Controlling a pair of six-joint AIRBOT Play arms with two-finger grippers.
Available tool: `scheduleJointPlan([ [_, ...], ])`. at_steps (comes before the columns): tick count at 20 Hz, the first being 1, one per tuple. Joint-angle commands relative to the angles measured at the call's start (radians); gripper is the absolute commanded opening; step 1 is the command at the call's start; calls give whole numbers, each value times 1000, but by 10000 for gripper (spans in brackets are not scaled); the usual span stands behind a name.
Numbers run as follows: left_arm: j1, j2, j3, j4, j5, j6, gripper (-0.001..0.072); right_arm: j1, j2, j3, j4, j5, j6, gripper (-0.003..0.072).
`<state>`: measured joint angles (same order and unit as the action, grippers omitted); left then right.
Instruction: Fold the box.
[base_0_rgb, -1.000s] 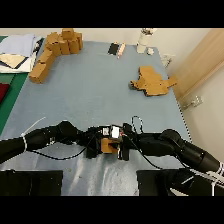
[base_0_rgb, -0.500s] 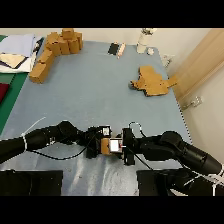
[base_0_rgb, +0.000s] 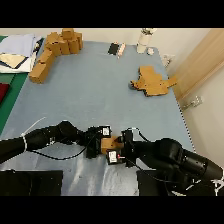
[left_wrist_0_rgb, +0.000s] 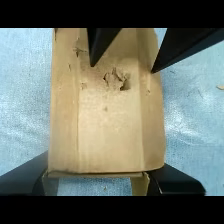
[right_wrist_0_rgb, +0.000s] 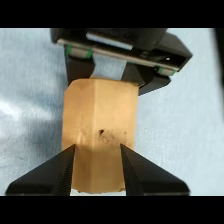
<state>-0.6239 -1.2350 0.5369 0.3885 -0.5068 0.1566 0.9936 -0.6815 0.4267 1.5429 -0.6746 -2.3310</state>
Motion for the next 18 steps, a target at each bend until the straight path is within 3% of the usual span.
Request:
scheduleJointPlan([
  [1,0,0,0,0,0,0,456,91,22,-59,-192,67,194,440],
  [5,0,0,0,0,0,0,455,140,21,-89,-437,121,391,438],
  [7,0,0,0,0,0,0,455,155,23,-89,-512,117,454,403],
  [11,0,0,0,0,0,0,455,201,56,-89,-514,108,484,399],
  [13,0,0,0,0,0,0,455,225,82,-89,-514,83,503,337],
  [16,0,0,0,0,0,0,456,230,97,-89,-521,68,503,328],
  [18,0,0,0,0,0,0,455,230,96,-89,-573,64,534,272],
])
